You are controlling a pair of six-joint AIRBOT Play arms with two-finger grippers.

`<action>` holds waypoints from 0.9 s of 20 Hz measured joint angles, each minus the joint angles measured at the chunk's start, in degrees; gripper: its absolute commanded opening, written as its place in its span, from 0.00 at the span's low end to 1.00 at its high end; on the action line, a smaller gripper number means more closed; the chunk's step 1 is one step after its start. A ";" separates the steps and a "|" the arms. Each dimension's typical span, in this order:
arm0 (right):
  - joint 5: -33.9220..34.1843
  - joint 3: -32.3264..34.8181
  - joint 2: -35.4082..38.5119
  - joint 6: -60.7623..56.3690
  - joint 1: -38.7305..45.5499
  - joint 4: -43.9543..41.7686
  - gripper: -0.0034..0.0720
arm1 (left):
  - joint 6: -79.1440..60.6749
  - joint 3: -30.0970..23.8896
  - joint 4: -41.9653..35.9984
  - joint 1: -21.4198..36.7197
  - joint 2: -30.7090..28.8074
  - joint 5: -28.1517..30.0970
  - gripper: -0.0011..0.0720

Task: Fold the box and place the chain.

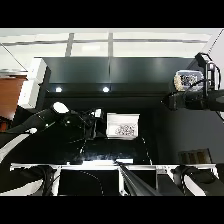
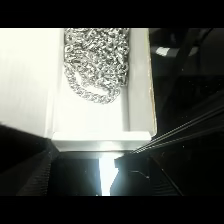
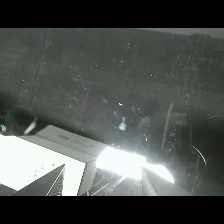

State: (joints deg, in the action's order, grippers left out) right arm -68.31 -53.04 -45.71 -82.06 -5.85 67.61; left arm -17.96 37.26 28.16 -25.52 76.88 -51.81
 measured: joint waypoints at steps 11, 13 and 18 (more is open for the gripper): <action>1.01 0.72 0.00 0.02 0.02 0.00 0.82 | 2.27 0.02 -0.37 -3.34 0.11 4.74 0.47; 1.79 2.12 0.00 0.04 -0.02 -0.02 0.99 | 2.32 0.02 -0.37 -3.41 0.11 4.85 0.47; 8.11 4.90 -2.45 2.25 -3.91 -0.52 0.99 | 2.45 0.04 -0.35 -3.43 0.11 5.01 0.47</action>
State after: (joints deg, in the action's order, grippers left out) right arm -60.20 -48.14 -48.16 -79.81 -9.76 67.09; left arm -15.51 37.30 27.81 -28.95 76.99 -46.81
